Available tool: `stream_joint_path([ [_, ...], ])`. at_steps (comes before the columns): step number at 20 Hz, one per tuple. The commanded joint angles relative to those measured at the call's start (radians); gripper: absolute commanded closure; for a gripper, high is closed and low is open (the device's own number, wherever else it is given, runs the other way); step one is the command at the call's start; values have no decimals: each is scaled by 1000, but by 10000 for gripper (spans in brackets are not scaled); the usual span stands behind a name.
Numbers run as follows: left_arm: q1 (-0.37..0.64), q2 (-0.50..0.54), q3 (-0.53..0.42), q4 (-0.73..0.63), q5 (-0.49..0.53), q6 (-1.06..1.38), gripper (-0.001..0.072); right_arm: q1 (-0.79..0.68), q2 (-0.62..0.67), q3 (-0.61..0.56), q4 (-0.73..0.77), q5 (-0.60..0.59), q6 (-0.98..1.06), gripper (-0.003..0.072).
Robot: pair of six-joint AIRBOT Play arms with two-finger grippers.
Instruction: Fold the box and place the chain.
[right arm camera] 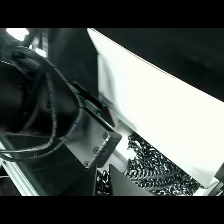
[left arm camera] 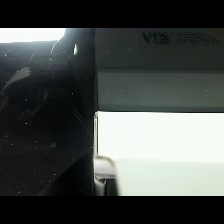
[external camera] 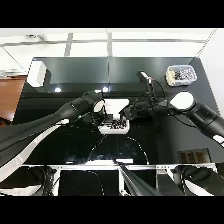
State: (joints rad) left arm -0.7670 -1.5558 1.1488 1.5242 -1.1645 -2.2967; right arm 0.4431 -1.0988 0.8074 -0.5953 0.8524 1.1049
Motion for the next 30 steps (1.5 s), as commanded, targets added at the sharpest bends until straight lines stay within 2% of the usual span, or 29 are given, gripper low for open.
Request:
stream_joint_path([
  [1,0,0,0,0,1,0,682,0,-11,-13,-11,-3,2,426],
  [2,0,0,0,0,1,0,682,-2,-11,-12,-15,-1,0,304],
  [8,0,0,0,0,9,0,682,-144,22,0,-218,83,2,312],
  [11,0,-1,0,2,10,8,682,-219,32,0,-225,125,1,312],
  [15,0,0,13,-27,8,21,679,-225,32,0,-228,148,-2,312],
  [16,0,0,24,-25,-6,20,579,-225,32,0,-229,152,-2,312],
  [17,0,4,34,-24,-19,20,365,-225,32,0,-229,152,-2,312],
  [18,0,13,44,-21,-26,28,194,-225,32,0,-229,151,-2,312],
  [19,-1,34,45,-15,-26,63,173,-225,32,0,-229,150,-2,312],
  [22,3,150,22,70,-28,151,173,-225,32,0,-229,154,-1,312],
  [24,37,261,-53,161,-20,154,173,-225,32,0,-229,158,-1,312],
  [27,207,428,-249,180,14,167,172,-225,32,0,-229,159,-1,312],
  [28,279,474,-315,111,57,228,173,-225,32,0,-228,161,0,313],
  [29,356,506,-376,-14,106,342,172,-225,32,0,-228,162,1,312],
  [30,436,521,-435,-202,150,538,173,-225,32,0,-228,161,1,312],
])
